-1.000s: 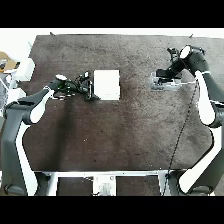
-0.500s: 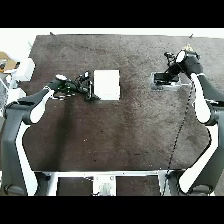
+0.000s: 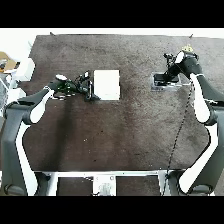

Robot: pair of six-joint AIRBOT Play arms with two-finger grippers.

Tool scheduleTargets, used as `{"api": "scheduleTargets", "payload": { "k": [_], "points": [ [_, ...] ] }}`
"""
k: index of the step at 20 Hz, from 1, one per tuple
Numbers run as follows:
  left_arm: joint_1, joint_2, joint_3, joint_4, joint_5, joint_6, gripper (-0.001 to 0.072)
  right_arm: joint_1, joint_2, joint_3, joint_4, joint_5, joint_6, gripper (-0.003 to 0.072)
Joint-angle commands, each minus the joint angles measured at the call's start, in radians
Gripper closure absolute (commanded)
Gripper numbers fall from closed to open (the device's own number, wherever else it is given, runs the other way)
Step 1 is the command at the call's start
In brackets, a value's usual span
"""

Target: Fold the box and place the chain.

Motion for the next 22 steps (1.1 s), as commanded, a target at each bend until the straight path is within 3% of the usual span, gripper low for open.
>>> {"api": "scheduleTargets", "payload": {
  "k": [1,7,8,9,13,15,22],
  "points": [
    [0.0,0.0,0.0,0.0,0.0,0.0,0.035,0.005,0.0,0.0,0.011,0.004,0.001,0.0629],
    [0.0,0.0,0.0,0.0,0.0,0.0,0.0349,0.005,0.0,0.002,0.006,0.016,0.001,0.0685],
    [0.0,0.0,0.0,0.0,0.0,0.0,0.035,0.004,0.002,0.002,0.006,0.027,0.002,0.0561],
    [0.0,0.0,0.0,0.0,0.0,0.0,0.035,0.004,0.004,0.002,0.006,0.042,0.001,0.0372],
    [0.0,0.0,0.0,0.0,0.0,0.0,0.035,0.004,0.006,0.002,-0.005,0.067,0.0,0.0375],
    [0.0,0.0,0.0,0.0,0.0,0.0,0.035,0.004,0.006,0.002,-0.005,0.063,-0.003,0.0541],
    [0.0,0.0,0.0,0.0,0.0,0.0,0.0349,0.004,-0.005,0.002,-0.005,0.055,-0.002,0.054]
  ]
}}
